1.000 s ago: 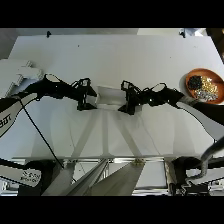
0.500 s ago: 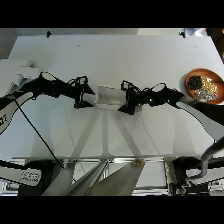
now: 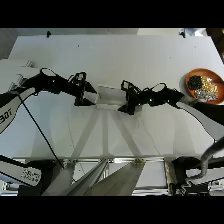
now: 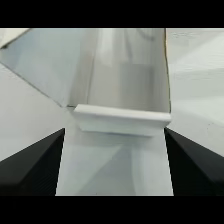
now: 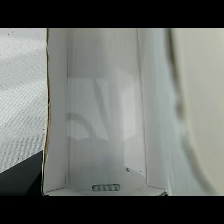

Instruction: Fold the box and place the chain.

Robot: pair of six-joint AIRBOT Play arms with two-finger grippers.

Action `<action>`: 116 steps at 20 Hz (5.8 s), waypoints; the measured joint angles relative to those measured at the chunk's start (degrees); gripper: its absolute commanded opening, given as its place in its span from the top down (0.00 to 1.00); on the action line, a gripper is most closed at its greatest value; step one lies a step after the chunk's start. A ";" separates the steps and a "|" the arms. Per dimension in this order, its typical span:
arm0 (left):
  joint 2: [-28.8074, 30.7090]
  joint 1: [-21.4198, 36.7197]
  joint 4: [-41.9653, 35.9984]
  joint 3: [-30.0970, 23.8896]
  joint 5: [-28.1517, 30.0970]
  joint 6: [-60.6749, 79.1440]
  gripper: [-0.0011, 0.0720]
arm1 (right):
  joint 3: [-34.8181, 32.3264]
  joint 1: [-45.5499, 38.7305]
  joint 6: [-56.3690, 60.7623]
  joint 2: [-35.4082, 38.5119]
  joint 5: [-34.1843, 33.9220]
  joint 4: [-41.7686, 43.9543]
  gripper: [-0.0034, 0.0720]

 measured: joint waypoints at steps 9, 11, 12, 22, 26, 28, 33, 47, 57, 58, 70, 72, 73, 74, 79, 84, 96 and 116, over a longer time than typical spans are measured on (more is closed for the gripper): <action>-1.64 -1.05 -1.97 0.39 -1.01 0.00 0.03 | 0.00 0.02 0.00 0.00 0.00 0.00 0.51; -1.81 -1.62 -2.21 0.42 -0.52 -0.02 0.03 | 0.00 0.02 0.00 0.00 0.00 0.00 0.51; -1.99 -2.08 -2.19 0.42 -0.02 -0.02 0.03 | 0.00 0.00 0.00 0.00 0.00 0.00 0.51; -2.29 -6.49 1.38 0.72 2.25 -0.20 0.17 | 0.00 0.02 -0.13 0.00 0.04 -0.09 0.51; -2.25 -7.06 2.27 0.76 2.38 -0.59 0.32 | 0.00 0.00 -0.09 0.00 0.07 -0.07 0.51; -2.23 -7.17 2.49 0.74 2.38 -0.55 0.32 | 0.00 0.00 -0.07 0.00 0.07 -0.07 0.51; -2.23 -7.30 2.86 0.76 2.32 -0.42 0.44 | 0.00 0.00 -0.02 0.00 0.07 -0.04 0.51; -2.19 -7.63 4.07 0.74 1.70 -0.20 0.44 | 0.00 0.02 -0.02 0.02 0.09 -0.04 0.51; -2.19 -7.63 4.20 0.76 1.62 -0.20 0.45 | 0.00 0.33 0.00 0.04 -0.04 0.17 0.51; -2.19 -7.63 4.22 0.76 1.62 -0.20 0.45 | 0.00 0.31 0.00 0.04 -0.04 0.17 0.51; -2.19 -7.63 4.35 0.74 1.09 -0.20 0.45 | -0.02 0.33 0.02 0.04 0.37 0.22 0.04; -2.21 -7.72 4.50 0.70 0.48 -0.20 0.45 | -0.02 0.33 -0.09 0.13 0.76 0.04 0.04; -2.19 -7.72 4.48 0.70 0.52 -0.20 0.45 | -0.02 0.37 -0.07 0.26 0.55 -0.07 0.04; -2.19 -7.72 4.48 0.68 0.57 -0.20 0.45 | -0.04 0.37 -0.04 0.52 0.35 -0.28 0.04; -2.23 -7.72 4.15 0.66 0.81 -0.20 0.45 | -0.09 0.33 0.09 4.24 0.09 -5.70 0.04; -2.21 -7.69 4.07 0.66 1.01 -0.35 0.45 | -0.09 -0.76 1.20 9.77 0.33 -11.26 0.04; -2.23 -7.69 4.35 0.66 1.09 -0.17 0.45 | -0.04 -10.78 17.07 22.95 1.42 -32.87 0.27; -2.23 -7.69 4.24 0.66 1.29 -0.22 0.45 | -0.04 2.49 36.57 25.75 10.91 -23.34 0.94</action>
